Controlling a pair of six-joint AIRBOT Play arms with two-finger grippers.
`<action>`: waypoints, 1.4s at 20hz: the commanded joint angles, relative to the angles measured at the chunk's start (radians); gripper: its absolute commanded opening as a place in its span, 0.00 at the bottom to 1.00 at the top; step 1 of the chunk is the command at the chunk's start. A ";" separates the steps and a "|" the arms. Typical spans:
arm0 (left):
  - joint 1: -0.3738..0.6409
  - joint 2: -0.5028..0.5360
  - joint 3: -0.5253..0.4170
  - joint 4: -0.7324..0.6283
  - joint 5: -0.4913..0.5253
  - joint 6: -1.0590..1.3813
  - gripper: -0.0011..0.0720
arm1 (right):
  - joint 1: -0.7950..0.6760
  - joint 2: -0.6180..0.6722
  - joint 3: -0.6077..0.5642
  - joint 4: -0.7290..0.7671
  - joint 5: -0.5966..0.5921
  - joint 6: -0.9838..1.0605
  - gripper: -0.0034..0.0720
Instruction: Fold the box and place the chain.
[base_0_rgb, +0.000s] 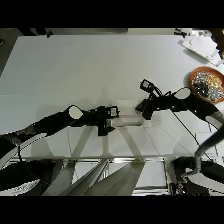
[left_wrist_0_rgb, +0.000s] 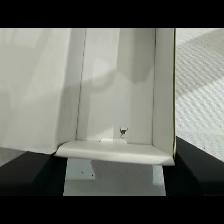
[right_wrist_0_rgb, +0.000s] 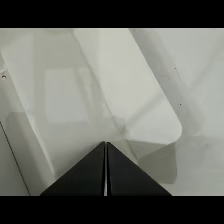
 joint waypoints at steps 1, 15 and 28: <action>0.000 -0.001 0.000 0.000 0.001 0.000 0.50 | -0.023 0.056 0.035 -0.001 0.004 0.022 0.06; 0.000 -0.001 0.000 0.000 0.000 0.000 0.50 | -0.116 0.312 -0.091 -0.320 0.263 -0.307 0.76; 0.000 -0.001 0.000 0.000 0.000 0.000 0.50 | 0.031 0.174 -0.124 -0.216 0.081 -0.269 0.55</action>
